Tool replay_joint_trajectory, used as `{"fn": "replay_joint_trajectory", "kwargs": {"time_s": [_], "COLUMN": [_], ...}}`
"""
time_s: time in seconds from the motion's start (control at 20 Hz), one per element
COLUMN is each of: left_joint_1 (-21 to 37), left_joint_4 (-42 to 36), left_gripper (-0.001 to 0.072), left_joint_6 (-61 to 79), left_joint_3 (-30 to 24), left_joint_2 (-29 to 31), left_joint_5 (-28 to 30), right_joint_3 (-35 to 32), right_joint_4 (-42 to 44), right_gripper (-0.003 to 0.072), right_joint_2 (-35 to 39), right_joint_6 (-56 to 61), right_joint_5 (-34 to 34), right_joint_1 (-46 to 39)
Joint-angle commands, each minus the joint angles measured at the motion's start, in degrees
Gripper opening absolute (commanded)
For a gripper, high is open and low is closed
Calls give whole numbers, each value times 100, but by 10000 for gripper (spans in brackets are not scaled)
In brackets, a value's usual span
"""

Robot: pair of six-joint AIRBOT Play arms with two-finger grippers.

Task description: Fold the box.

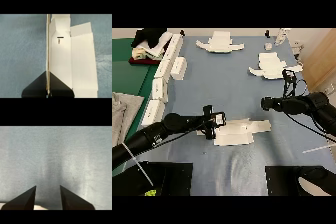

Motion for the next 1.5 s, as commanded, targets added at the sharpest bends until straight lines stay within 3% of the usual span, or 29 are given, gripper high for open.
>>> {"fn": "replay_joint_trajectory", "kwargs": {"time_s": [0.0, 0.25, 0.45, 0.65, 0.95, 1.2, 1.45], "left_joint_1": [-435, -404, 208, 721, 719, 1010, 1248], "left_joint_4": [-59, 59, 597, 625, 632, 649, 651], "left_gripper": [9, 10, 10, 10, 10, 11, 11], "left_joint_6": [138, 125, -365, -568, -957, -1342, -1294], "left_joint_3": [-313, -249, 282, 695, 970, 1040, 1220], "left_joint_2": [-4, -48, -50, -372, -1099, -1134, -1132], "left_joint_5": [802, 627, -852, -2031, -2076, -2094, -2599], "right_joint_3": [7, 7, 7, 7, 7, 7, 7], "right_joint_4": [-11, 48, 144, 229, 339, 363, 365], "right_gripper": [464, 464, 464, 463, 463, 463, 463], "right_joint_2": [-11, -11, -11, -11, -11, -11, -11], "right_joint_6": [28, 44, 44, 44, 44, 42, 42], "right_joint_5": [15, 11, 2, 11, 7, -22, -79], "right_joint_1": [-4, -2, 0, 4, 7, 7, 7]}}
